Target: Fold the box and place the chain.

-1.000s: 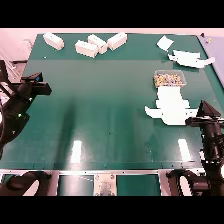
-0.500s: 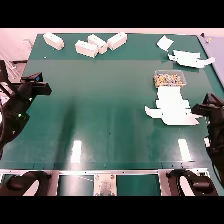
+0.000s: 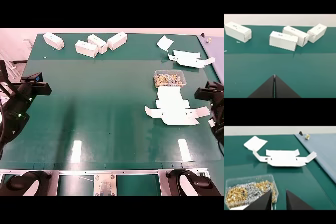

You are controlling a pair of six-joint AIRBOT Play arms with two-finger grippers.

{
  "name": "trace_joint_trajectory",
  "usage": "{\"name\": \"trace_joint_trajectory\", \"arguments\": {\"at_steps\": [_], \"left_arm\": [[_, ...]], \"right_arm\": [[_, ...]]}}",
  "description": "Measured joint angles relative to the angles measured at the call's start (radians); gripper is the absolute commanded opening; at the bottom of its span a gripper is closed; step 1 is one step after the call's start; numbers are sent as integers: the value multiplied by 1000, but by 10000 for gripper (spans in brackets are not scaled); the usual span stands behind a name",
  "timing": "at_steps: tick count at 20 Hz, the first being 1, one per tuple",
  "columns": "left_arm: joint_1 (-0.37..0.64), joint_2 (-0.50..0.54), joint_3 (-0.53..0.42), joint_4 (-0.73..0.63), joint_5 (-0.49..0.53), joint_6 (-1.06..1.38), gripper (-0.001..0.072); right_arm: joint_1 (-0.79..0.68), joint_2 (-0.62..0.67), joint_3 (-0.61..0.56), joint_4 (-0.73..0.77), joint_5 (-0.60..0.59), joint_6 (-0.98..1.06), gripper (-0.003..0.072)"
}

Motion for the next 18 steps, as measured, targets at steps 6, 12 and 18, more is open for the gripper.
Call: {"name": "trace_joint_trajectory", "arguments": {"at_steps": [6, 12, 18], "left_arm": [[0, 0, 0, 0, 0, 0, 20], [0, 0, 0, 0, 0, 0, 20], [0, 0, 0, 0, 0, 0, 20]], "right_arm": [[-450, -141, 143, -184, 552, 262, 281], [-772, -404, 374, -487, 1035, 519, 318], [-856, -710, 649, -713, 1339, 666, 401]]}}
